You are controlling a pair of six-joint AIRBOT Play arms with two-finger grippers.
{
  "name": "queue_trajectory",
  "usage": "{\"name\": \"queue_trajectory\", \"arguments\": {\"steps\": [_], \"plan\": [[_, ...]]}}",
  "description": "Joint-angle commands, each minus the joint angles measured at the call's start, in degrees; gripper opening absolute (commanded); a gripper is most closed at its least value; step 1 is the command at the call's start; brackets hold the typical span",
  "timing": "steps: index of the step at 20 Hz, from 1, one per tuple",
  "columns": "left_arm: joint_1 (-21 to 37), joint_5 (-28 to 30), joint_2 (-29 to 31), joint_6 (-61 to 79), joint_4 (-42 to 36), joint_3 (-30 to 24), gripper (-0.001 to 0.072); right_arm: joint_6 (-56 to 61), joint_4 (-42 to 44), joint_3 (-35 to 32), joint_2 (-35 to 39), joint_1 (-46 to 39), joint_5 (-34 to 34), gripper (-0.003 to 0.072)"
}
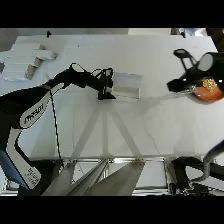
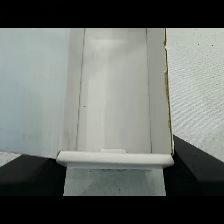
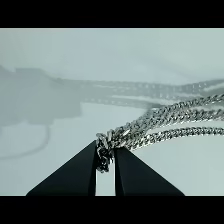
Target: Fold the box and place the chain.
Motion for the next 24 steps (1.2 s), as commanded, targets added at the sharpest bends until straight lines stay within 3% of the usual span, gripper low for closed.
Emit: {"name": "queue_trajectory", "arguments": {"steps": [1,14,19,24], "plan": [[0.0,0.0,0.0,0.0,0.0,0.0,0.0396,0.8,7.5,0.0,0.1,6.9,-1.6,0.0012],[0.0,0.0,0.0,0.0,0.0,0.0,0.0396,-3.4,25.6,0.0,-0.6,13.8,-17.9,0.0011],[0.0,0.0,0.0,0.0,0.0,0.0,0.0396,-5.0,26.4,0.1,-1.7,17.2,-22.7,0.0009],[0.0,0.0,0.0,0.0,0.0,0.0,0.0396,-5.0,26.4,3.7,-8.7,19.7,-23.5,0.001]]}}
